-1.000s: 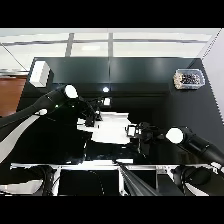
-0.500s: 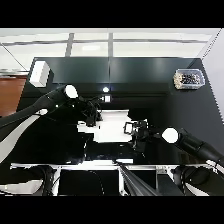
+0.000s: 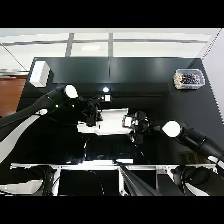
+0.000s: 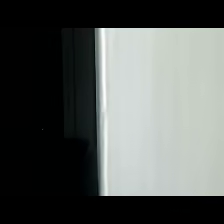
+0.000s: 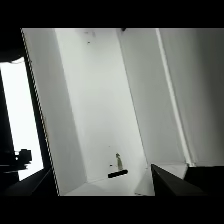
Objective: Fold the box and place the chain.
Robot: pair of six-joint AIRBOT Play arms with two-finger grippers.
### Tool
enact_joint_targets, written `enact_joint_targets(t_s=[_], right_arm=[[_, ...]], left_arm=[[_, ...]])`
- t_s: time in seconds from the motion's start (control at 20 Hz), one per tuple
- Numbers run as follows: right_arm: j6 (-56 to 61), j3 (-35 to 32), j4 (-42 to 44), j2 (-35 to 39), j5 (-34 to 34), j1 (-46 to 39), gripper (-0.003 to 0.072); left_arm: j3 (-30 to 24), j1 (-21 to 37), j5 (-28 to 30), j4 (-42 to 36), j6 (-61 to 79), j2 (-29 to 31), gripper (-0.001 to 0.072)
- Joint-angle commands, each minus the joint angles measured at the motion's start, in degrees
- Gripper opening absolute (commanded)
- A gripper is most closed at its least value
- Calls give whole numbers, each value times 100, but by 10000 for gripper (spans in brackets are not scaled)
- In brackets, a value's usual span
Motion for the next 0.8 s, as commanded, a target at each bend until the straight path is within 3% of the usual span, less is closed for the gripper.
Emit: enact_joint_targets(t_s=[0.0,0.3,0.5,0.75], right_arm=[[-168,245,72,-31,177,-339,701],[-1768,262,1453,-356,431,-815,701],[-2339,289,1777,-586,442,-1106,701],[-2887,289,2315,-879,966,-1397,701]], left_arm=[[-2,-2,9,0,153,-4,27],[-2,-2,122,0,164,-7,27],[-2,-2,129,0,166,-7,27],[-2,-4,122,0,385,-7,26]])
